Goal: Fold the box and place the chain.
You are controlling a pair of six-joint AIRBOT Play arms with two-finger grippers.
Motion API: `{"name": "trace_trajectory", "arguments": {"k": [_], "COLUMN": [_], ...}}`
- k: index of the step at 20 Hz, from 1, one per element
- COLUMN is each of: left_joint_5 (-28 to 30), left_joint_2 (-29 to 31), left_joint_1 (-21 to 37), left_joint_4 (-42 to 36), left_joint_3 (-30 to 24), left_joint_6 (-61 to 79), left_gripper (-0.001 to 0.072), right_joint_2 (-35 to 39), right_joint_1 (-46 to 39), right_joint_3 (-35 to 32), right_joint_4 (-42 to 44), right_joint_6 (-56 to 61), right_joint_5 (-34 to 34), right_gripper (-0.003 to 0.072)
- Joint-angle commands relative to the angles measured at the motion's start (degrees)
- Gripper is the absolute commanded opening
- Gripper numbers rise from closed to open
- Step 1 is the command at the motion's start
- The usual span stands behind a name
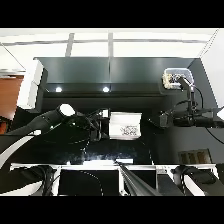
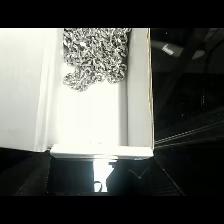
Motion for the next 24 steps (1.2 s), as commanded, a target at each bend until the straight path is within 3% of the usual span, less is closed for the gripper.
{"name": "trace_trajectory", "arguments": {"k": [1, 5, 6, 7, 8, 10, 11, 12, 15, 17, 20, 24], "left_joint_5": [0.94, 1.01, 1.03, 0.92, 0.68, 0.57, 0.55, 0.55, 0.52, 0.52, 0.48, 0.48], "left_joint_2": [-1.22, -1.42, -1.46, -1.49, -1.46, -1.46, -1.46, -1.46, -1.46, -1.46, -1.46, -1.46], "left_joint_1": [-0.85, -1.31, -1.44, -1.46, -1.49, -1.46, -1.46, -1.46, -1.46, -1.46, -1.44, -1.44], "left_joint_4": [-0.70, -1.03, -1.03, -1.03, -1.03, -1.03, -1.01, -1.03, -1.03, -1.03, -1.03, -1.03], "left_joint_3": [0.04, 0.11, 0.11, 0.11, 0.11, 0.11, 0.11, 0.11, 0.11, 0.11, 0.11, 0.11], "left_joint_6": [0.17, 0.20, 0.20, 0.20, 0.20, 0.17, 0.17, 0.17, 0.17, 0.15, 0.15, 0.13], "left_gripper": [0.0716, 0.0712, 0.0651, 0.0453, 0.0331, 0.0333, 0.0333, 0.0333, 0.0333, 0.0333, 0.0334, 0.0335], "right_joint_2": [-0.04, -0.04, -0.04, -0.04, -0.04, -0.04, -0.04, -0.15, -4.70, -11.19, -18.47, -20.68], "right_joint_1": [0.04, 0.04, 0.04, 0.04, 0.04, 0.04, 0.04, 0.15, 2.56, 4.92, 7.85, 8.92], "right_joint_3": [-0.04, -0.07, -0.07, -0.07, -0.07, -0.07, -0.07, 0.00, 4.46, 9.40, 10.47, 10.47], "right_joint_4": [0.00, -0.02, -0.02, -0.02, 0.00, -0.44, -0.44, 0.09, 0.98, 0.55, 4.31, 1.09], "right_joint_6": [0.02, 0.00, 0.00, -0.02, -0.48, -3.65, -4.46, -4.44, -4.59, -7.67, -23.52, -35.17], "right_joint_5": [0.00, -0.24, -0.48, -0.70, -0.98, -1.68, -2.56, -4.57, -11.39, -10.27, -7.78, 0.15], "right_gripper": [0.0431, 0.0431, 0.0430, 0.0430, 0.0430, 0.0434, 0.0679, 0.0720, 0.0720, 0.0720, 0.0720, 0.0720]}}
